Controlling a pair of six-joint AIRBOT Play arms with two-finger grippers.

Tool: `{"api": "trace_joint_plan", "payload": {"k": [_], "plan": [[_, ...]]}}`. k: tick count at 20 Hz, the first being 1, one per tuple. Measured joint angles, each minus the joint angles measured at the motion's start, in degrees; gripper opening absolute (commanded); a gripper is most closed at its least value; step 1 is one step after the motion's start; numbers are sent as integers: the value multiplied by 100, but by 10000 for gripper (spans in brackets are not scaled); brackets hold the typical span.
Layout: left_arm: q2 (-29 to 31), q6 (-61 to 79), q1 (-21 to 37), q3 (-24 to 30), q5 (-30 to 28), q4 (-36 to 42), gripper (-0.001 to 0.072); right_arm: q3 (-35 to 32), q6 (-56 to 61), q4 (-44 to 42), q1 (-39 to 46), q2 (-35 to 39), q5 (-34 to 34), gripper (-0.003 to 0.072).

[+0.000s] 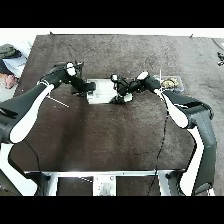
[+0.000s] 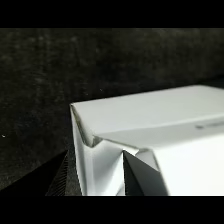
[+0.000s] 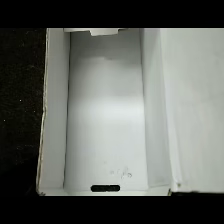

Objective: Fold the box and place the chain.

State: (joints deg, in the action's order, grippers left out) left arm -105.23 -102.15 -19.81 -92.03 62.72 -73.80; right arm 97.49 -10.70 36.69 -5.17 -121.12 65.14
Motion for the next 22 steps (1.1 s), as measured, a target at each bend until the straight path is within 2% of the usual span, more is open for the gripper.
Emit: {"api": "trace_joint_plan", "payload": {"k": [8,15,16,17,21,22], "plan": [[-407,-861,-334,-684,595,-940,345,0,0,0,0,0,0,387],[-625,-1134,-476,-911,903,-1493,340,0,0,0,0,0,-2,386],[-636,-1147,-505,-925,914,-1550,177,0,2,0,0,0,0,387],[-645,-1152,-529,-931,909,-1602,103,0,2,0,0,0,0,387],[-660,-1239,-616,-944,887,-1834,101,0,9,0,0,0,0,387],[-660,-1261,-627,-944,890,-1880,15,0,9,0,0,0,-2,387]]}}
